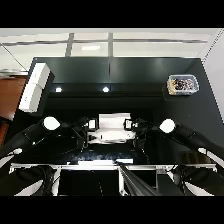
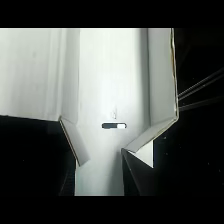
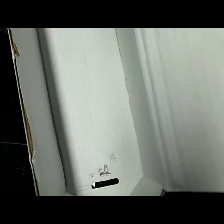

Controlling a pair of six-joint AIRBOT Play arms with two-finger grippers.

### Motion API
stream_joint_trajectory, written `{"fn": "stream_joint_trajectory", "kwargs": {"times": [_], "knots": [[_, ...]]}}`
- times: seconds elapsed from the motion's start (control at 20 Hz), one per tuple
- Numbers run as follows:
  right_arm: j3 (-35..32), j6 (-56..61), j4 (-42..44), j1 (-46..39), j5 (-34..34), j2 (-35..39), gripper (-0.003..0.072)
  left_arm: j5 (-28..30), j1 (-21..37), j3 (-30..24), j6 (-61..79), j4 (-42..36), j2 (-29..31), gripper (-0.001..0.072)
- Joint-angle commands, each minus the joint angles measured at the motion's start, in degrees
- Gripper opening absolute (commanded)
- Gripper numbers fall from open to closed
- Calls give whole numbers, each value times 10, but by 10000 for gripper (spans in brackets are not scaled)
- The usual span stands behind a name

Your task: Fold the box and place the chain.

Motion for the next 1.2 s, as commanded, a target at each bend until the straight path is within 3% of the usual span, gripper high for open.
{"fn": "stream_joint_trajectory", "kwargs": {"times": [0.0,0.15,0.35,0.45,0.6,0.65,0.7,0.75,1.15], "knots": [[0,-1,-2,0,0,0,537,-11,0,0,-9,10,0,360],[0,-1,-2,0,0,0,537,-42,0,0,-10,10,0,359],[0,-1,-2,0,0,0,537,-40,0,0,-18,20,0,361],[0,-1,-2,0,0,0,537,-32,1,0,-47,52,0,416],[0,-1,-2,0,0,0,537,-24,1,1,-75,72,0,429],[0,-1,-2,0,0,0,537,-24,0,2,-75,72,0,487],[0,-1,-2,0,0,0,537,-24,0,2,-76,72,0,663],[0,-1,-2,0,0,0,537,-23,1,3,-81,72,0,712],[0,-1,-2,0,0,0,537,-30,-13,4,-81,-6,2,685]]}}
